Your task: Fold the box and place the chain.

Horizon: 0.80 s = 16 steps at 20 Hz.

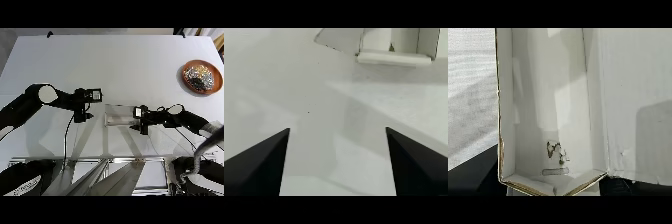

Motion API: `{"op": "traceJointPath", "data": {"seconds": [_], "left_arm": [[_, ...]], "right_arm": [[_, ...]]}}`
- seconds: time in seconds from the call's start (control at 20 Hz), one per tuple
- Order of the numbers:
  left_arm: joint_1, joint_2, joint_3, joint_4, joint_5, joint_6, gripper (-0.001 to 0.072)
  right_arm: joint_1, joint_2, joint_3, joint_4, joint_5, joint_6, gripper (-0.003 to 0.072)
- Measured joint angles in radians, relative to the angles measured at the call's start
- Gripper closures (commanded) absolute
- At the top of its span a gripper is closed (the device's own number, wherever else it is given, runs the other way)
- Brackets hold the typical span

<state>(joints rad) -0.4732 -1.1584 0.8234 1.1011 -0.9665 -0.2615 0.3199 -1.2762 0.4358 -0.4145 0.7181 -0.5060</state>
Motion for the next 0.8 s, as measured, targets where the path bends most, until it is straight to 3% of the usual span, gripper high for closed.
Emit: {"op": "traceJointPath", "data": {"seconds": [0.2, 0.55, 0.8], "left_arm": [[-0.001, -0.042, -0.001, -0.006, -0.029, 0.096, 0.0012], [-0.021, -0.155, -0.001, -0.174, -0.062, 0.319, 0.001], [-0.054, -0.238, -0.001, -0.228, -0.033, 0.371, 0.0009]], "right_arm": [[0.0, 0.0, 0.0, 0.0, 0.0, 0.0, 0.0288], [0.0, 0.0, 0.0, 0.0, 0.0, 0.0, 0.0288], [0.0, 0.0, 0.0, 0.0, 0.0, 0.0, 0.0288]]}}
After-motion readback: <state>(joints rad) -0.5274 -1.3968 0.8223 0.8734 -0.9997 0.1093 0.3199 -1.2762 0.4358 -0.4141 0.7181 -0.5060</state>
